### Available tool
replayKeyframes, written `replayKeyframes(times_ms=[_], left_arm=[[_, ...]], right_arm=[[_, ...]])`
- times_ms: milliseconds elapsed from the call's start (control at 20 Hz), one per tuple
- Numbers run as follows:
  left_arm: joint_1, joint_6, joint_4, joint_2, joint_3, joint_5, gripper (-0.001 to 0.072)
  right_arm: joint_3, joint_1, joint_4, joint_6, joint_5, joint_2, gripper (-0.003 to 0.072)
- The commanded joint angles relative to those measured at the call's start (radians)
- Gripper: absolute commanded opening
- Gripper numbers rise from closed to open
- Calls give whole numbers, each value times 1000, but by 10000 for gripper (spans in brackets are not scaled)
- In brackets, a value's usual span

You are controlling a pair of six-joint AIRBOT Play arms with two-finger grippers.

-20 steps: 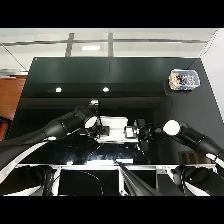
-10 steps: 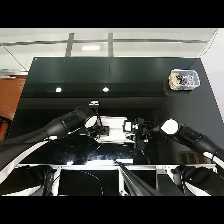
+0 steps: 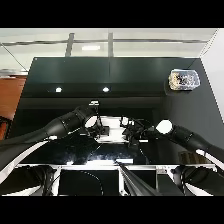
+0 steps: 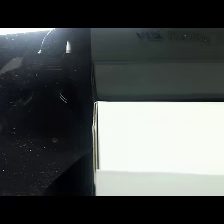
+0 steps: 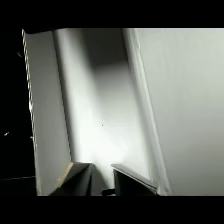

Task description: Fold the box and place the chain.

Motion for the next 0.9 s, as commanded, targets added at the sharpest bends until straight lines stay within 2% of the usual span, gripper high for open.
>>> replayKeyframes(times_ms=[0,50,100,150,250,400,500,550,700,850], left_arm=[[0,0,-3,0,0,2,28],[0,0,-2,0,0,2,28],[0,0,-3,0,0,2,28],[0,0,-3,0,0,2,28],[0,0,-3,0,0,-8,28],[0,0,-2,0,0,-33,28],[0,0,-3,0,0,-19,28],[0,0,-3,0,0,-19,28],[0,0,-2,0,0,-21,28],[0,0,-2,0,0,-21,28]], right_arm=[[1,2,6,2,-5,-5,419],[1,2,5,3,-5,-5,209],[1,2,5,10,-7,-5,156],[1,2,5,21,-10,-4,257],[6,-15,-69,120,15,24,16],[50,-159,-330,622,206,167,15],[52,-327,-438,843,292,256,15],[44,-438,-430,933,297,272,15],[-50,-725,-198,1042,267,249,15],[-116,-840,-169,1122,373,158,16]])
